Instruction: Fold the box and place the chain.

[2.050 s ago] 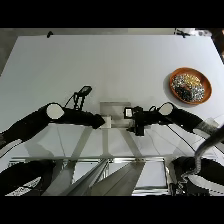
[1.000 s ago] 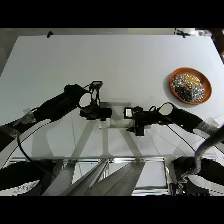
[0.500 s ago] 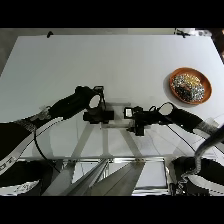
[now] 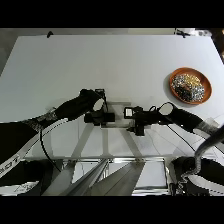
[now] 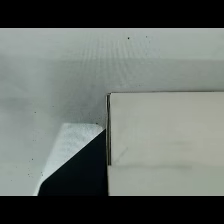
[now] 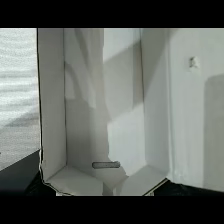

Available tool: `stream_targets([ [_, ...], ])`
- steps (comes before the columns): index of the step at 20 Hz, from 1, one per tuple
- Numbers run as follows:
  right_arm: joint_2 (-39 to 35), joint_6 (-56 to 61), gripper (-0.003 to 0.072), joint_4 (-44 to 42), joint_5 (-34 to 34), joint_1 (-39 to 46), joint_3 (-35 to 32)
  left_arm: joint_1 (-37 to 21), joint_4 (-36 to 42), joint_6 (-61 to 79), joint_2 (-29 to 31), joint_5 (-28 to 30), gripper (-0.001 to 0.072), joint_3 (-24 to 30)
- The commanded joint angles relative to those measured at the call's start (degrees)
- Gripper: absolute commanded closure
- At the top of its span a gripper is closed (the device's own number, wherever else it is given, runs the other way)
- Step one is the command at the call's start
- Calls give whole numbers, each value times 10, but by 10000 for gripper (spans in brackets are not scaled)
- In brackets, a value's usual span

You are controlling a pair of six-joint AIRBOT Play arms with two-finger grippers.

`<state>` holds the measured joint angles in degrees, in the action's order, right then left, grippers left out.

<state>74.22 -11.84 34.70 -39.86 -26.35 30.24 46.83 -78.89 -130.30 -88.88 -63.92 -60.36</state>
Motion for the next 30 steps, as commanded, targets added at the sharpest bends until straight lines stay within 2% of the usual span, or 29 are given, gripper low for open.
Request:
stream_targets([
  [1,0,-1,283,0,0,-1,0,3,-9,0,-2,15,703,0],
  [3,0,-1,283,0,0,-1,0,4,-16,0,-2,16,663,0],
  [4,0,-1,283,0,0,-1,0,4,-16,0,-2,16,585,0],
  [5,0,-1,283,0,0,-1,0,4,-17,0,-2,16,441,0],
  [6,0,-1,283,0,0,-1,0,4,-18,0,-2,16,332,0],
  [7,0,-1,283,0,0,-1,0,4,-18,0,-2,16,316,0],
  [9,0,-1,283,0,0,-1,0,4,-18,0,-2,16,323,0],
  [10,0,-1,283,0,0,-1,0,4,-18,0,-2,15,392,0],
  [11,0,-1,283,0,0,-1,0,4,-18,0,-2,15,615,0],
  [12,0,-1,283,0,0,-1,0,4,-18,1,-2,15,700,0],
  [17,0,-1,283,0,0,-1,0,4,-17,9,3,10,704,0],
  [18,0,-1,283,0,0,-1,0,4,-17,19,7,9,669,0],
  [20,0,-1,283,0,0,-1,0,2,-17,50,21,9,457,0],
  [21,0,-1,283,0,0,-1,0,0,-18,70,30,10,411,0],
  [27,0,-1,283,0,0,-1,0,-37,-17,144,99,10,401,17],
  [28,0,-1,283,0,0,-1,0,-45,-17,175,116,10,283,27],
  [29,0,-1,283,0,0,-1,0,-56,-17,220,137,9,68,38],
  [30,0,-1,283,0,0,-1,0,-68,-15,257,162,7,16,49],
])
